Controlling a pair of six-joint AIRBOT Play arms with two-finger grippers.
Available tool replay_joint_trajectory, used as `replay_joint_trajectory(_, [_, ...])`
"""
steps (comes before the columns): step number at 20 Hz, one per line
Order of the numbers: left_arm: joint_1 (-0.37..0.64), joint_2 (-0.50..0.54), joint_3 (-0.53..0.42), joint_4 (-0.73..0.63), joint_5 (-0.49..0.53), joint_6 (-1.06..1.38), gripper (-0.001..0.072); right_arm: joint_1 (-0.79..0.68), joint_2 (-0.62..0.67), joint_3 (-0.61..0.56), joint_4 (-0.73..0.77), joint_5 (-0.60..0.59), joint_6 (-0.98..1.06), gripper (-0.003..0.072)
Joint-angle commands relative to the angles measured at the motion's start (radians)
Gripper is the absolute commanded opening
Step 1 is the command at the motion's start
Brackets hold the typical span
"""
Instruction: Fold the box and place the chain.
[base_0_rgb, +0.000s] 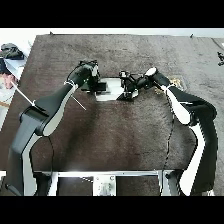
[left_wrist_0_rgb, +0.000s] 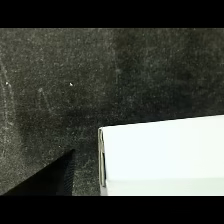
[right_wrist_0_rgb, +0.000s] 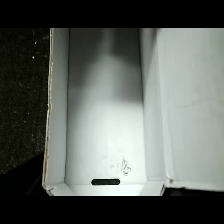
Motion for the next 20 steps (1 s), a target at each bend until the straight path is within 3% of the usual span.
replay_joint_trajectory(1, [-0.001, -0.002, 0.002, 0.023, 0.014, -0.025, 0.0221, 0.0, 0.0, 0.0, 0.0, 0.0, 0.0, 0.0318])
replay_joint_trajectory(3, [-0.003, -0.002, 0.002, 0.03, 0.014, -0.025, 0.0028, 0.0, 0.0, 0.0, 0.0, 0.0, 0.0, 0.0318])
replay_joint_trajectory(8, [-0.002, -0.002, 0.002, 0.029, 0.018, -0.017, 0.0016, 0.0, 0.0, 0.0, 0.0, 0.0, 0.0, 0.0318])
replay_joint_trajectory(9, [-0.002, -0.002, 0.002, 0.027, 0.018, -0.01, 0.0081, 0.0, 0.0, 0.0, 0.0, 0.0, 0.0, 0.0318])
replay_joint_trajectory(10, [-0.002, -0.002, 0.005, 0.009, 0.019, 0.007, 0.0226, 0.0, 0.0, 0.0, 0.0, 0.0, 0.0, 0.0318])
replay_joint_trajectory(11, [-0.002, -0.002, 0.006, -0.007, 0.018, 0.019, 0.0304, 0.0, 0.0, 0.0, 0.0, 0.0, 0.0, 0.0318])
replay_joint_trajectory(16, [-0.002, 0.015, 0.006, -0.04, -0.01, 0.093, 0.0309, 0.0, 0.0, 0.0, 0.0, 0.0, 0.0, 0.0318])
replay_joint_trajectory(17, [-0.002, 0.026, 0.007, -0.042, -0.02, 0.116, 0.0405, 0.0, 0.0, 0.0, 0.0, 0.0, 0.0, 0.0318])
replay_joint_trajectory(18, [-0.002, 0.037, 0.01, -0.042, -0.039, 0.165, 0.0587, 0.0, 0.0, 0.0, 0.0, 0.0, 0.0, 0.0318])
replay_joint_trajectory(19, [0.0, 0.048, 0.011, -0.042, -0.058, 0.216, 0.0718, 0.0, 0.0, 0.0, 0.0, 0.0, 0.0, 0.0318])
replay_joint_trajectory(20, [0.0, 0.063, 0.012, -0.04, -0.075, 0.262, 0.0718, 0.0, 0.0, 0.0, 0.0, 0.0, 0.0, 0.0318])
